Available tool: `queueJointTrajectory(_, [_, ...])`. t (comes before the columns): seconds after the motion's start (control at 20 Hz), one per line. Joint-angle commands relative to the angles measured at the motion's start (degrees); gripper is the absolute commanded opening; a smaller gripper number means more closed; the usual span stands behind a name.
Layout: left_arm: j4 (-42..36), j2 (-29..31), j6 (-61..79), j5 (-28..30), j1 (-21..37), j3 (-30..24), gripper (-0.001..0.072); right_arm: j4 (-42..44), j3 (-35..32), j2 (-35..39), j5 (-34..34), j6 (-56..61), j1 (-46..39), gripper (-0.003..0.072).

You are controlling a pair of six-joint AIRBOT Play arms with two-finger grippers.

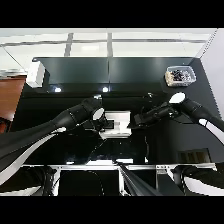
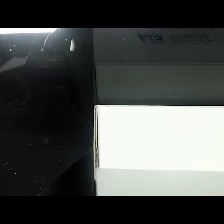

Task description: Fold the box and place the chain.

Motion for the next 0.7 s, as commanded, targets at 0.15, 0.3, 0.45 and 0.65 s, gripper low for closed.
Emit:
queueJointTrajectory(0.15, [0.0,-0.04,-0.02,0.2,0.04,0.04,0.0021,-13.53,5.33,-0.04,-6.27,13.22,7.61,0.0367])
queueJointTrajectory(0.3, [0.0,-0.04,-0.02,0.2,0.04,0.04,0.0021,-19.1,6.97,-0.04,-6.8,18.67,10.47,0.0366])
queueJointTrajectory(0.45, [0.0,-0.04,-0.02,0.22,0.04,0.04,0.0021,-25.64,7.02,-0.04,-6.84,25.79,13.62,0.0366])
queueJointTrajectory(0.65, [0.02,-0.04,-0.02,0.22,0.04,0.04,0.0021,-33.11,7.69,-0.04,-7.15,33.57,19.1,0.0366])
